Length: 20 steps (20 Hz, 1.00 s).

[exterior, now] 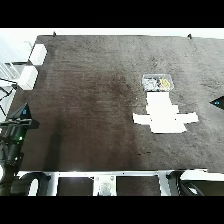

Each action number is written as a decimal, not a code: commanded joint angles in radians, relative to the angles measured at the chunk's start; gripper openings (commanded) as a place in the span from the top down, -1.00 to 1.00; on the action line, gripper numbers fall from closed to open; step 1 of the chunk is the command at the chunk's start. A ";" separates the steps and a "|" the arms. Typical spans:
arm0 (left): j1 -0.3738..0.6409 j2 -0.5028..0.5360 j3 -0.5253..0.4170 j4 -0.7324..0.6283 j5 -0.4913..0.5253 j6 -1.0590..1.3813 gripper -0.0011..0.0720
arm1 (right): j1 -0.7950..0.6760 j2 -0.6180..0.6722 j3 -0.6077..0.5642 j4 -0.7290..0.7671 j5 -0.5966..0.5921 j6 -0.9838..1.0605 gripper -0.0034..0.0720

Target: Fold the box and place the chain.

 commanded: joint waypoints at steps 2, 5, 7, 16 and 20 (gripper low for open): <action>0.000 0.001 0.000 0.000 0.000 0.000 0.92 | -0.002 -0.140 0.051 -0.026 0.042 -0.045 -0.38; 0.000 0.001 0.000 0.000 0.000 0.000 0.91 | 0.016 -0.198 0.051 -0.035 0.058 -0.086 -0.38; 0.000 0.001 0.000 0.000 0.000 0.000 0.92 | 0.030 -0.226 0.051 -0.075 0.071 -0.090 -0.38; 0.000 0.001 0.000 0.000 0.000 0.000 0.91 | 0.073 -0.269 0.050 -0.070 0.159 -0.109 -0.38; 0.000 0.001 0.000 0.000 0.000 0.000 0.91 | 0.124 -0.275 0.021 -0.068 0.174 -0.112 -0.38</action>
